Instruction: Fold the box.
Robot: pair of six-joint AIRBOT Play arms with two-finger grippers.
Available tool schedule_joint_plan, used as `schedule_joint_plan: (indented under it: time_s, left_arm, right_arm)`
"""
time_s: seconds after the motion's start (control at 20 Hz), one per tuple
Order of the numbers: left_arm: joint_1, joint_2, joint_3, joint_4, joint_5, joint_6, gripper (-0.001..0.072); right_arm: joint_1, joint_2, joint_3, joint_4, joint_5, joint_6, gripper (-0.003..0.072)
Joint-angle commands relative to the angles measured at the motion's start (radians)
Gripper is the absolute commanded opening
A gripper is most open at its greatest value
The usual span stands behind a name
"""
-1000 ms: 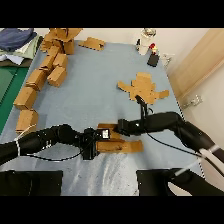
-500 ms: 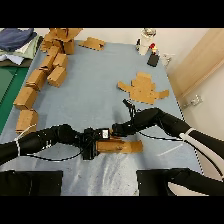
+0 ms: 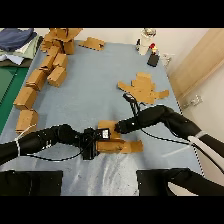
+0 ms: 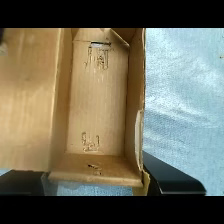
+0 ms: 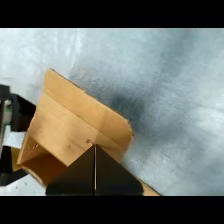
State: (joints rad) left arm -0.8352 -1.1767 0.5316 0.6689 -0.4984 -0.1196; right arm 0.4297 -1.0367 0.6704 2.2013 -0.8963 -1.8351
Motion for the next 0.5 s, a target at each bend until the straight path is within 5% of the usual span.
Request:
schedule_joint_plan:
  time_s: [0.0,0.15,0.35,0.45]
  left_arm:
    - [0.0,0.0,0.0,0.0,-0.001,0.0,0.0469]
    - [0.0,0.0,0.0,0.0,0.0,0.0,0.0469]
    - [0.0,0.0,0.0,0.0,-0.001,0.0,0.0469]
    - [0.0,0.0,0.0,0.0,0.0,0.0,0.0469]
  right_arm:
    - [0.001,0.15,-0.018,-0.063,-0.087,-0.005,0.0003]
    - [0.001,0.331,-0.093,-0.094,-0.19,0.017,0.0004]
    - [0.003,0.491,-0.207,-0.135,-0.336,-0.235,0.0033]
    - [0.003,0.495,-0.26,-0.191,-0.274,-0.383,0.0502]
